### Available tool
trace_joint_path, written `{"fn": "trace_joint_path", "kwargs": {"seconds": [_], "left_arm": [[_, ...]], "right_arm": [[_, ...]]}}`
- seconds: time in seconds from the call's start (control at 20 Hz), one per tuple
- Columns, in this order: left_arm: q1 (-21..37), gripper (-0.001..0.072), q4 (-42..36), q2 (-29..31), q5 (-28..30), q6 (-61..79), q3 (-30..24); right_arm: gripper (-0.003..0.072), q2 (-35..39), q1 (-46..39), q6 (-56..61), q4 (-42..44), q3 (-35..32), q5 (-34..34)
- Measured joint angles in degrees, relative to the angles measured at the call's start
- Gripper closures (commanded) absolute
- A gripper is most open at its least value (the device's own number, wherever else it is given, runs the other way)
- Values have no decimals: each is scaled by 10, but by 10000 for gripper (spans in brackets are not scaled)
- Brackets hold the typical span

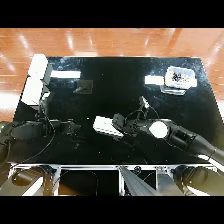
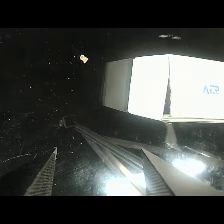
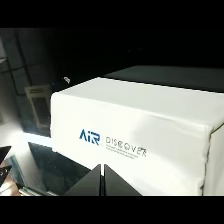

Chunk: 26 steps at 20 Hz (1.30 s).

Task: Fold the box and place the chain.

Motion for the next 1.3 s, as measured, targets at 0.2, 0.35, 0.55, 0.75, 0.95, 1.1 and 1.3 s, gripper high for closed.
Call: {"fn": "trace_joint_path", "kwargs": {"seconds": [0.2, 0.35, 0.55, 0.75, 0.95, 1.1, 1.3], "left_arm": [[0, 89, 0, 0, 0, 0, 0], [0, 89, 0, 0, 0, 0, 0], [0, 89, -2, 0, 0, 0, 0], [0, 89, -5, 0, 0, 0, 0], [0, 89, -10, 0, 0, 0, 0], [0, 89, -11, 0, 0, 0, 0], [0, 89, -12, 0, 0, 0, 0]], "right_arm": [[654, -15, 3, -49, 49, -1, -6], [654, -21, 3, -83, 82, 0, -3], [654, -25, 4, -108, 97, 0, 7], [654, -33, 4, -116, 98, 0, 10], [654, -45, 4, -126, 97, 0, 14], [654, -52, 4, -132, 96, 0, 16], [654, -59, 4, -141, 95, 0, 18]]}}
